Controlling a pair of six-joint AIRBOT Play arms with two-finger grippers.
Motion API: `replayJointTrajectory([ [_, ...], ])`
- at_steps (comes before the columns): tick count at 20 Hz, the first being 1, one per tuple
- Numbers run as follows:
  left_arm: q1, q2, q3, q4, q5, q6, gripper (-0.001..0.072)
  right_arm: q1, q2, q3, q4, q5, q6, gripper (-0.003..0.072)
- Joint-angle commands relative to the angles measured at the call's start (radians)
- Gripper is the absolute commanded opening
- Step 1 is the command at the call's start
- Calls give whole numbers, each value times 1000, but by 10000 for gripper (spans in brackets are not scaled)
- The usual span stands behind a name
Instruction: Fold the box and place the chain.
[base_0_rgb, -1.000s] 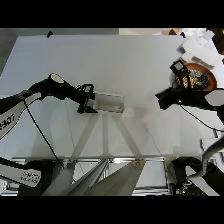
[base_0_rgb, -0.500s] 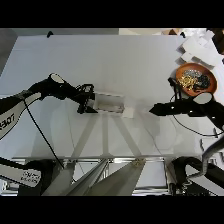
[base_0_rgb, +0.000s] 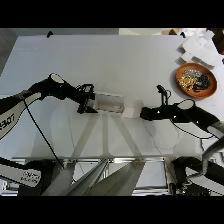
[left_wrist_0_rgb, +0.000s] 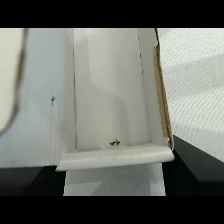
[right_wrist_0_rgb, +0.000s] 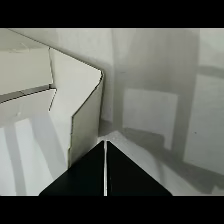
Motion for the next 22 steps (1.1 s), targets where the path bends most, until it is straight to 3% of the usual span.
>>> replayJointTrajectory([
  [1, 0, -1, 0, 0, 0, 0, 208, 64, -38, -3, 78, -38, 17, 4],
  [14, 0, -1, 0, 0, 0, 0, 208, 72, -6, -2, 369, 19, -169, 12],
  [16, 0, -1, 0, 0, 0, 0, 208, 72, -6, -2, 410, 18, -168, 273],
  [17, 0, -1, 0, 0, 0, 0, 208, 72, -6, -2, 420, 19, -168, 302],
  [22, 0, -1, 0, 0, 0, 0, 208, 103, -6, 0, 426, -7, -178, 302],
])
